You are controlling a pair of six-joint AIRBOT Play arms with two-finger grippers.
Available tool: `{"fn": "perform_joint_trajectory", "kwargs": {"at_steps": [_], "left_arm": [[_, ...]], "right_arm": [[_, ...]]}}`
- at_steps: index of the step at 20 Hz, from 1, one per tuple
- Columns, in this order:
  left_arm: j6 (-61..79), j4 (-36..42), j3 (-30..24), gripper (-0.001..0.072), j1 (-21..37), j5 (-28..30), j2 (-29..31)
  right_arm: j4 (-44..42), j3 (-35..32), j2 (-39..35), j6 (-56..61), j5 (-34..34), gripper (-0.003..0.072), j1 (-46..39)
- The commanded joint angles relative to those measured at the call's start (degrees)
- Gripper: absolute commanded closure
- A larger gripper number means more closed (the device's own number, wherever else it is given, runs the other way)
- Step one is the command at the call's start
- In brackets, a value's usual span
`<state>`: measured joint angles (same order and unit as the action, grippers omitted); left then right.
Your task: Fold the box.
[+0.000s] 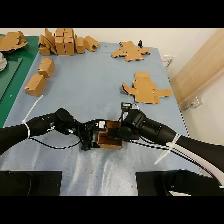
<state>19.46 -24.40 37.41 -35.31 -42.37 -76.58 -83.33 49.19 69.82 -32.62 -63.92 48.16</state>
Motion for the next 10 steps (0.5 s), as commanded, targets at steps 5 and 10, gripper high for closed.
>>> {"fn": "perform_joint_trajectory", "kwargs": {"at_steps": [5, 10], "left_arm": [[0.0, 0.0, 0.0, 0.0306, 0.0, 0.0, 0.0], [0.0, 0.0, 0.0, 0.0306, 0.0, 0.0, 0.0]], "right_arm": [[1.1, 1.3, -1.2, -0.4, -5.8, 0.039, 0.0], [-6.5, 3.1, -4.5, -4.9, -5.5, 0.039, 0.1]]}}
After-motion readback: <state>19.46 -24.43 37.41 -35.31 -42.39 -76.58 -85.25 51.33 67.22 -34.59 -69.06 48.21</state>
